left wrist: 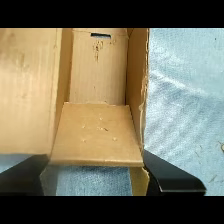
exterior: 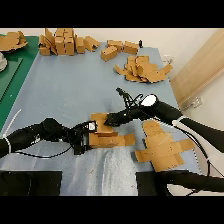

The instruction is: Fold the box.

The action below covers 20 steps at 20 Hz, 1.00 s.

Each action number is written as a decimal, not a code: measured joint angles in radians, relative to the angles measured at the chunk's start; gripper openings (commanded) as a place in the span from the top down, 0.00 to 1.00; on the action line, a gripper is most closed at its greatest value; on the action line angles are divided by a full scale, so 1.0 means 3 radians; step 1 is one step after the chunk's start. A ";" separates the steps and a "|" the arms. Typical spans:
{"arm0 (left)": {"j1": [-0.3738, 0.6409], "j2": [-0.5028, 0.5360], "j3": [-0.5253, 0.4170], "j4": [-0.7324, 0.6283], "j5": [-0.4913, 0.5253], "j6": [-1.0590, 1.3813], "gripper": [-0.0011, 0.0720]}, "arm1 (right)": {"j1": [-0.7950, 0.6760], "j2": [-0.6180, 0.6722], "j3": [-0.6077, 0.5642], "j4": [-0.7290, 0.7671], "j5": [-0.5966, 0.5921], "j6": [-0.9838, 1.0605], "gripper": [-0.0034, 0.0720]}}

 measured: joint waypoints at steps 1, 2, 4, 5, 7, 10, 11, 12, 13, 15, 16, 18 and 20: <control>0.0000 0.0000 0.0000 0.0000 -0.0001 0.0000 0.34 | -0.0001 -0.0071 0.0010 -0.0033 0.0000 -0.0019 0.96; 0.0000 0.0000 0.0000 0.0000 0.0000 0.0000 0.34 | -0.0003 -0.0128 0.0014 -0.0057 0.0000 -0.0041 0.96; 0.0000 0.0000 0.0000 -0.0001 0.0000 0.0000 0.34 | -0.0003 -0.0214 0.0023 -0.0083 0.0000 -0.0083 0.96; 0.0000 0.0000 0.0000 -0.0001 0.0000 0.0000 0.34 | -0.0003 -0.0240 0.0025 -0.0090 -0.0008 -0.0098 0.96; 0.0000 0.0000 0.0000 0.0000 -0.0001 0.0000 0.34 | -0.0003 -0.0275 0.0028 -0.0109 -0.0067 -0.0128 0.96; 0.0000 0.0000 0.0000 0.0000 0.0000 0.0001 0.34 | -0.0005 -0.0298 0.0029 -0.0107 -0.0090 -0.0167 0.96; 0.0000 0.0000 0.0000 0.0000 0.0000 0.0000 0.34 | -0.0005 -0.0301 0.0029 -0.0102 -0.0109 -0.0177 0.96; 0.0000 0.0000 0.0000 0.0000 0.0000 0.0000 0.34 | -0.0005 -0.0304 0.0029 -0.0093 -0.0123 -0.0188 0.96; 0.0000 0.0000 0.0000 0.0000 -0.0001 0.0001 0.34 | -0.0006 -0.0305 0.0031 -0.0090 -0.0126 -0.0197 0.96; 0.0000 0.0000 0.0000 0.0001 0.0000 0.0001 0.34 | -0.0045 -0.0282 0.0036 -0.0097 -0.0127 -0.0203 0.96; 0.0000 0.0000 0.0000 0.0000 -0.0001 0.0001 0.34 | -0.0095 -0.0251 0.0042 -0.0117 -0.0139 -0.0206 0.96; 0.0000 0.0000 0.0000 0.0000 0.0000 0.0000 0.34 | -0.0259 -0.0145 0.0069 -0.0172 -0.0148 -0.0206 0.96; 0.0000 0.0000 0.0000 0.0000 -0.0001 0.0000 0.34 | -0.0488 0.0017 0.0090 -0.0285 -0.0146 -0.0205 0.95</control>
